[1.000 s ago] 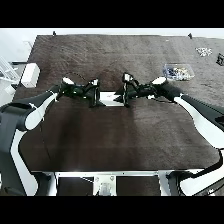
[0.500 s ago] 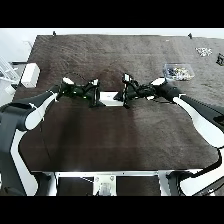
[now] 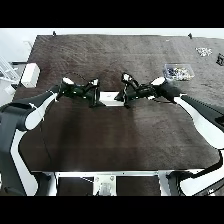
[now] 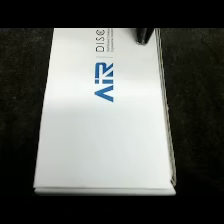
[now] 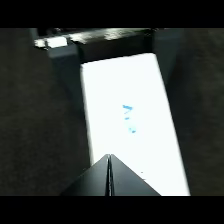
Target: Fold the box and place the chain.
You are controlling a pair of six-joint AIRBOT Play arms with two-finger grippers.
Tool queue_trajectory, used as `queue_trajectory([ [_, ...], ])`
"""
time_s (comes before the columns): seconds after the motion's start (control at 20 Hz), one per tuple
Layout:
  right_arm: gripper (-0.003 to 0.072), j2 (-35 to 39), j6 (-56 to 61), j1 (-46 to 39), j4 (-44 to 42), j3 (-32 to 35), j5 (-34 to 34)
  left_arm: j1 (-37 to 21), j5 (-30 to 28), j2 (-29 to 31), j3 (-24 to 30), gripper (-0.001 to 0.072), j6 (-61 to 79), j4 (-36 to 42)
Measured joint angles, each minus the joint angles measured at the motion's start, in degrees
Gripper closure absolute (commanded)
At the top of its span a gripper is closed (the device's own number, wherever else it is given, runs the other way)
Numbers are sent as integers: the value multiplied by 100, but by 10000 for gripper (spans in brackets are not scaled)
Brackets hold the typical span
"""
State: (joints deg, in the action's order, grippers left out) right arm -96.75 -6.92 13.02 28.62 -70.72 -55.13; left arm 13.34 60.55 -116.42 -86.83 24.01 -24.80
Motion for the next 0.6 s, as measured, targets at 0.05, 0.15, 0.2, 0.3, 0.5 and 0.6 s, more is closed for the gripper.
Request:
queue_trajectory([
  [0.05,677,170,28,0,-55,-9,0,0,0,0,0,344,0,0],
  [0.15,676,632,164,4,-105,-7,52,0,0,0,0,344,0,0],
  [0.2,677,929,275,0,-129,13,190,0,0,0,0,344,0,0],
  [0.3,676,1543,573,-42,-127,131,417,0,0,0,0,344,0,0],
  [0.5,675,2785,1228,-262,-35,796,1102,0,0,0,0,344,0,0],
  [0.6,675,3351,1445,-474,-31,1276,1316,0,2,0,0,344,0,0],
])
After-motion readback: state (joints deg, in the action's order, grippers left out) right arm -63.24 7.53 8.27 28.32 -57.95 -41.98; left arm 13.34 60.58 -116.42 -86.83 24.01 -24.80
